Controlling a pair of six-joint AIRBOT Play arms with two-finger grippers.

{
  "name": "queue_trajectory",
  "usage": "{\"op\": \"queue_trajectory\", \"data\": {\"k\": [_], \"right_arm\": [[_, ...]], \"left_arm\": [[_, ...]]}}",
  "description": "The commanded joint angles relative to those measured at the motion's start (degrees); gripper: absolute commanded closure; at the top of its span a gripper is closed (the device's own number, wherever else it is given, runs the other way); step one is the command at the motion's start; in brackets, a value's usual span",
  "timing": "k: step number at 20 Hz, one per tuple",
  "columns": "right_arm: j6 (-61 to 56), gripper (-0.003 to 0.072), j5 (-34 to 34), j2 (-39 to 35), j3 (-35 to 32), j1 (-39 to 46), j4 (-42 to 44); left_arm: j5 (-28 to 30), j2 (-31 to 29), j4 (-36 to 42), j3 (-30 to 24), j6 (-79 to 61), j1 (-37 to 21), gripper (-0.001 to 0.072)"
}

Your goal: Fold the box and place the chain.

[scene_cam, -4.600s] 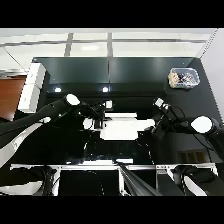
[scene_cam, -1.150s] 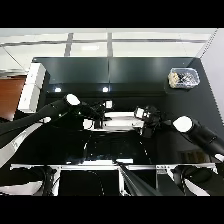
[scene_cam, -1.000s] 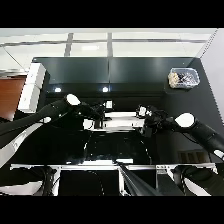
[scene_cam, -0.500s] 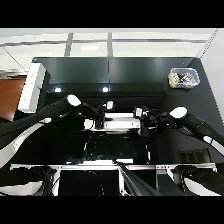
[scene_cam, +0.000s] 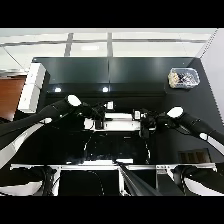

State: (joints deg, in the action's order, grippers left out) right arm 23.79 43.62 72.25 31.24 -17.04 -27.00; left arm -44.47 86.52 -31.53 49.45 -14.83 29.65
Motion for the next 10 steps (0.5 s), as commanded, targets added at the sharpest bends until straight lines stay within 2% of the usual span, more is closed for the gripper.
{"op": "queue_trajectory", "data": {"k": [1,10], "right_arm": [[0.1,-0.002,0.1,0.2,0.1,0.0,-0.3],[-5.2,-0.002,-0.3,1.6,1.7,-0.6,-3.8]], "left_arm": [[0.9,0.0,0.0,0.0,0.2,0.3,0.0685],[0.9,0.0,0.0,0.0,0.2,0.3,0.0685]]}}
